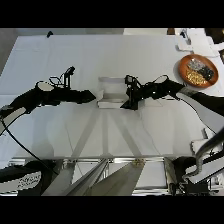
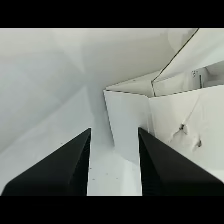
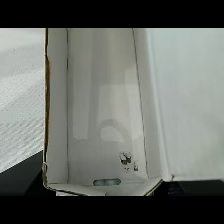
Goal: Fold the box and place the chain.
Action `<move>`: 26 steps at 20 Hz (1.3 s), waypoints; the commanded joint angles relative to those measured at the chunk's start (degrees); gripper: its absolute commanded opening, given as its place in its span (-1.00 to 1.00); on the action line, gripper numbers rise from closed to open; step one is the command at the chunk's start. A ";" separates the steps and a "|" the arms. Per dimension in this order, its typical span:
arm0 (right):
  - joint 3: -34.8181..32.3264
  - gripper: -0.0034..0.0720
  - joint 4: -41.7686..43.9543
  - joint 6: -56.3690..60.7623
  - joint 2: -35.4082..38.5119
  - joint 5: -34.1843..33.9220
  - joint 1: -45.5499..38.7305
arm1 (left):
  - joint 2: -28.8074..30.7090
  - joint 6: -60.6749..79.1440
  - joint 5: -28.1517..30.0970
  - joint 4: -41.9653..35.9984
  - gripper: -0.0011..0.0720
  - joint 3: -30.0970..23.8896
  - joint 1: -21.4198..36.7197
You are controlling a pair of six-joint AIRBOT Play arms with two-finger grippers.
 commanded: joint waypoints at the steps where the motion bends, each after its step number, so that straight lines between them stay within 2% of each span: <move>1: 0.04 0.41 0.00 0.00 0.00 0.00 0.00 | 0.02 0.11 -0.37 -0.90 -0.02 0.00 0.02; 6: 0.04 0.41 0.00 0.00 0.00 0.02 0.00 | 0.02 0.48 -0.94 -1.05 -0.02 0.00 0.04; 11: 0.04 0.41 0.00 0.00 0.00 0.00 0.00 | 0.02 6.67 -6.05 -10.21 -0.01 0.00 1.40; 16: 0.04 0.41 0.00 0.00 0.00 0.02 0.00 | -0.04 7.96 -5.49 -10.78 -0.01 -0.02 0.22; 21: 0.04 0.41 0.00 0.00 0.00 0.02 0.00 | -0.04 7.41 -1.05 -10.97 0.01 -0.02 -1.16; 23: 0.04 0.41 0.00 0.00 0.00 0.00 0.00 | -0.04 7.32 0.87 -10.99 0.43 -0.02 -1.84; 26: 0.04 0.41 0.00 0.00 0.00 0.02 0.00 | -0.04 6.10 2.86 -10.95 0.44 0.00 -2.99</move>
